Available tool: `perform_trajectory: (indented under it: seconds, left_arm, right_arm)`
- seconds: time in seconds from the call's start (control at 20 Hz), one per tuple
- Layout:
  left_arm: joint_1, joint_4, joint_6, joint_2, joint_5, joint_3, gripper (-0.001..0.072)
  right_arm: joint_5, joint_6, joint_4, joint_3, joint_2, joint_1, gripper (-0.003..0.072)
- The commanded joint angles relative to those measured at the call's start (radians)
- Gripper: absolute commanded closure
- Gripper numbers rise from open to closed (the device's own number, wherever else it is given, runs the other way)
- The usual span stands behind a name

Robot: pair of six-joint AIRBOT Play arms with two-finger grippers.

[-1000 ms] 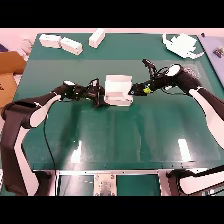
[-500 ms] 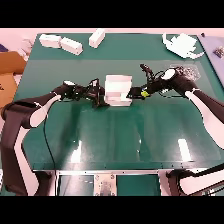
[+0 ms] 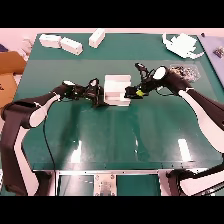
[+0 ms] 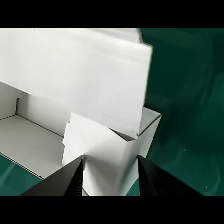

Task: Fold the box and place the chain.

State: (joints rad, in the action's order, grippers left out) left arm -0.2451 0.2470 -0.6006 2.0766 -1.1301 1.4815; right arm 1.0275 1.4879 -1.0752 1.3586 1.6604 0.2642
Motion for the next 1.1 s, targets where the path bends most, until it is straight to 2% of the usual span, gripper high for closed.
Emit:
perform_trajectory:
  seconds: [0.0, 0.35, 0.65, 1.05]
  left_arm:
    - [0.000, 0.000, -0.001, 0.000, -0.005, 0.000, 0.0352]
    - [0.000, 0.000, -0.001, 0.000, -0.005, 0.000, 0.0352]
    - [0.000, 0.000, -0.001, 0.000, -0.004, 0.000, 0.0353]
    - [0.000, 0.000, -0.001, 0.000, -0.005, 0.000, 0.0352]
  right_arm:
    - [-0.005, 0.169, -0.095, 0.023, 0.000, 0.032, 0.0331]
    - [-0.005, 0.320, -0.189, 0.023, 0.005, 0.085, 0.0345]
    - [0.017, 0.356, -0.199, 0.023, 0.047, 0.101, 0.0358]
    - [0.021, 0.473, -0.327, 0.054, 0.090, 0.109, 0.0362]
